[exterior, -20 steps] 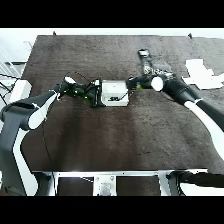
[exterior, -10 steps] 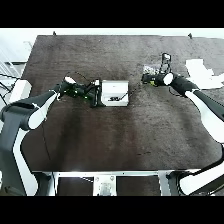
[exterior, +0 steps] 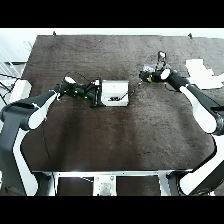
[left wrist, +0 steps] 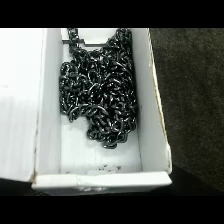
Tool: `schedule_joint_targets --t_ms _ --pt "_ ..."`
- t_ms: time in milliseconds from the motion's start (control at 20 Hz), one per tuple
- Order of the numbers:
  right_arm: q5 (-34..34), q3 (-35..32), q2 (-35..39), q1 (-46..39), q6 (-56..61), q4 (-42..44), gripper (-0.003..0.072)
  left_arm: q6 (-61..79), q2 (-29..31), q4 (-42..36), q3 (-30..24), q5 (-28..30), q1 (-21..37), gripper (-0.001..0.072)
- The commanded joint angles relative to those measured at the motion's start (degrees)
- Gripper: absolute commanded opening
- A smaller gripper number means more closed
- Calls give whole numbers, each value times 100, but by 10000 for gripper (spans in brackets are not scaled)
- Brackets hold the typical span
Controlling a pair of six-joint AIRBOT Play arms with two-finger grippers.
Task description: Fold the box and place the chain.
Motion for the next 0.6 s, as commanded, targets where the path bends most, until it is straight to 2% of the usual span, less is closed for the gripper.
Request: schedule_joint_targets --t_ms 0,300,400,550 --pt "841 59 699 87 -415 -127 15 0 0 0 2 0 -2 622" --pt "1084 59 3060 710 -509 -1169 14 0 0 0 2 0 -4 622" --pt "1261 59 3550 946 -509 -1270 14 0 0 0 2 0 -2 622" --pt "1602 59 3838 1325 -511 -1351 13 0 0 0 2 0 -4 622"
